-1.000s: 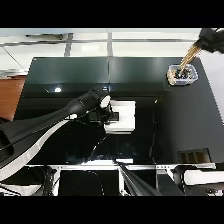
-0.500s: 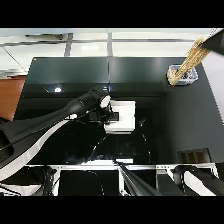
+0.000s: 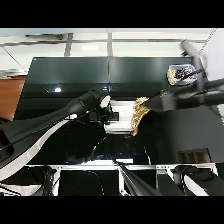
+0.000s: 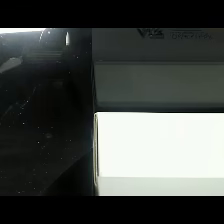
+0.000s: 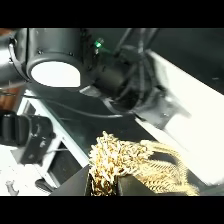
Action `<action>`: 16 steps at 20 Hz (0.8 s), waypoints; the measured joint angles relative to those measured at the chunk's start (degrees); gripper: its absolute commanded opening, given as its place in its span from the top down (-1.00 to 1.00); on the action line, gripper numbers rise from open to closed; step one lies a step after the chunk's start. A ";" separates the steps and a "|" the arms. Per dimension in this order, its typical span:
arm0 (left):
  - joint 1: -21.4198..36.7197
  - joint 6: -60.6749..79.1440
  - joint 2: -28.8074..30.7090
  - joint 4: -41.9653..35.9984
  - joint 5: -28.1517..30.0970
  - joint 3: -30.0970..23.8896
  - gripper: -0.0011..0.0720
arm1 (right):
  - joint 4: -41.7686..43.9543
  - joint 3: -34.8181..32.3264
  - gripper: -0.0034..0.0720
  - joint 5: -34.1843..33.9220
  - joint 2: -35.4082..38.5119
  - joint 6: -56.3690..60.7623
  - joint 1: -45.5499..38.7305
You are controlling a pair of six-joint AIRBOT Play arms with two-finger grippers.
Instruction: Fold the box and place the chain.
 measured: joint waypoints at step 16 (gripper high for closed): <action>0.00 0.00 0.00 -0.02 -0.11 0.00 0.90 | 5.90 -2.91 0.89 -17.66 -1.38 -0.24 5.92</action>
